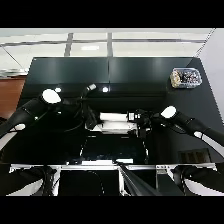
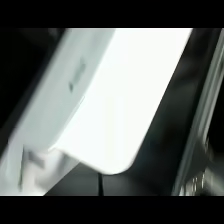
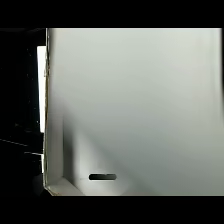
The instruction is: Fold the box and place the chain.
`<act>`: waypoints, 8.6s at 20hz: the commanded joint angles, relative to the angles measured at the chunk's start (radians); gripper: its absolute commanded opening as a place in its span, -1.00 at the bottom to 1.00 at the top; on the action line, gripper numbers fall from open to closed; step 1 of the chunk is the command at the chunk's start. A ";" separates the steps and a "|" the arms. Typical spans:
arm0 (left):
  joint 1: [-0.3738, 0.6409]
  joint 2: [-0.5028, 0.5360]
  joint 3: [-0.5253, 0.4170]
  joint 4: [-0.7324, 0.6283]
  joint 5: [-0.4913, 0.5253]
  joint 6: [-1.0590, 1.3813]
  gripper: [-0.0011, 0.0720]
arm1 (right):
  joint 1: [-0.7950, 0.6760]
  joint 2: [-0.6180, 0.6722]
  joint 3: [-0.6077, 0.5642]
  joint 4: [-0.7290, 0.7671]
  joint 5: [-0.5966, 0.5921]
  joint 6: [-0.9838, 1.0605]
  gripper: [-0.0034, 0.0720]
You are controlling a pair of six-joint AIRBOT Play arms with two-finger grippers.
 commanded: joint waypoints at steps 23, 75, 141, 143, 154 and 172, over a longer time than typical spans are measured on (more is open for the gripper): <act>0.106 0.113 0.006 0.329 0.219 -0.057 -0.90 | 0.001 0.000 -0.001 0.000 0.000 0.000 0.33; -0.109 -0.087 -0.071 0.111 0.158 0.451 -0.48 | 0.001 0.000 -0.001 0.000 0.000 0.001 0.33; 0.019 -0.172 0.133 0.172 -0.177 -0.681 0.28 | 0.001 0.000 -0.001 0.006 -0.011 0.008 0.33; 0.005 -0.172 0.133 0.176 -0.162 -0.707 0.28 | 0.001 0.000 -0.001 0.006 -0.012 0.008 0.33; -0.090 -0.172 0.133 0.299 -0.032 -0.886 0.28 | 0.001 0.000 -0.001 0.007 -0.012 0.008 0.33; -0.418 -0.175 0.236 1.059 0.015 -1.500 0.28 | 0.001 0.000 -0.001 0.007 -0.013 0.008 0.33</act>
